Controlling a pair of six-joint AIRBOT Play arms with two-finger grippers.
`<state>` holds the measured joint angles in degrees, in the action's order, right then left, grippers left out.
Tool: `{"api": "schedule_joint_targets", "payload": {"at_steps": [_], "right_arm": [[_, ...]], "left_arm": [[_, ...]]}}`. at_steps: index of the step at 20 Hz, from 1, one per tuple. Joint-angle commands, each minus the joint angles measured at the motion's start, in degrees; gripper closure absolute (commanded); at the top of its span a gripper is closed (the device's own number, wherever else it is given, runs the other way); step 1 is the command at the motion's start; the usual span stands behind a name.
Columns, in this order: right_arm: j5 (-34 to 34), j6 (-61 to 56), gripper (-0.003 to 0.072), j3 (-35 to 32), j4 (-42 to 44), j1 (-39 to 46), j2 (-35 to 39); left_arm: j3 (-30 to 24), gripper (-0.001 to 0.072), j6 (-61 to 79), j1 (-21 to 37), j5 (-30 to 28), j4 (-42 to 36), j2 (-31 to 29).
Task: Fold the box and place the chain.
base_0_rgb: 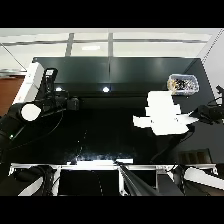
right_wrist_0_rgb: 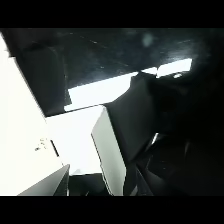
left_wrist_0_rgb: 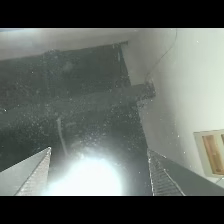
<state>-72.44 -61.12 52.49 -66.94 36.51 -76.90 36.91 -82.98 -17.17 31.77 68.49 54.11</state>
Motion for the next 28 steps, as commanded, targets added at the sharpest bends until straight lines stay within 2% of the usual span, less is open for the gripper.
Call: {"api": "schedule_joint_targets", "payload": {"at_steps": [1,2,3,4,5,9,13,16,19,22,25,28], "right_arm": [[0.4,0.3,0.0223,0.1,-0.7,-0.2,-0.3],[0.7,0.3,0.0225,0.1,-0.7,-0.2,-0.3],[0.9,0.3,0.0341,0.1,-0.7,-0.2,-0.3],[0.9,0.6,0.0597,0.1,-0.7,-0.2,-0.3],[0.6,1.0,0.0661,0.1,-0.6,-0.2,-0.3],[-4.8,3.3,0.0663,0.2,0.3,-0.3,0.0],[-12.3,5.0,0.0663,0.1,7.6,-1.2,2.9],[-11.8,4.7,0.0663,-1.0,12.2,-5.7,8.4],[-9.5,2.8,0.0663,-3.0,17.6,-12.7,14.5],[-4.9,0.3,0.0664,-5.8,19.1,-21.9,20.0],[3.0,-3.8,0.0664,-12.3,19.8,-31.9,24.8],[11.8,-6.3,0.0664,-18.8,19.9,-41.5,27.0]], "left_arm": [[0.0,0.0006,0.0,0.0,-0.3,-0.2,0.1],[0.0,0.0006,0.0,0.0,-0.3,-0.4,0.1],[0.0,0.0006,0.0,0.0,-0.3,-0.4,0.1],[0.0,0.0006,0.0,0.0,-0.3,-0.4,0.1],[0.0,0.0006,0.0,0.0,-0.3,-0.4,0.1],[0.0,0.0006,0.0,0.0,-0.2,-0.4,0.1],[0.0,0.0006,0.0,0.0,0.2,-0.7,0.1],[0.0,0.0006,0.0,0.0,0.5,-3.6,0.1],[0.0,0.0006,0.0,0.0,0.9,-5.8,0.1],[0.0,0.0006,0.0,0.0,3.8,-6.8,0.2],[-0.1,0.0006,0.0,0.1,6.9,-10.4,2.5],[-0.1,0.0007,0.9,0.4,9.0,-16.0,7.6]]}}
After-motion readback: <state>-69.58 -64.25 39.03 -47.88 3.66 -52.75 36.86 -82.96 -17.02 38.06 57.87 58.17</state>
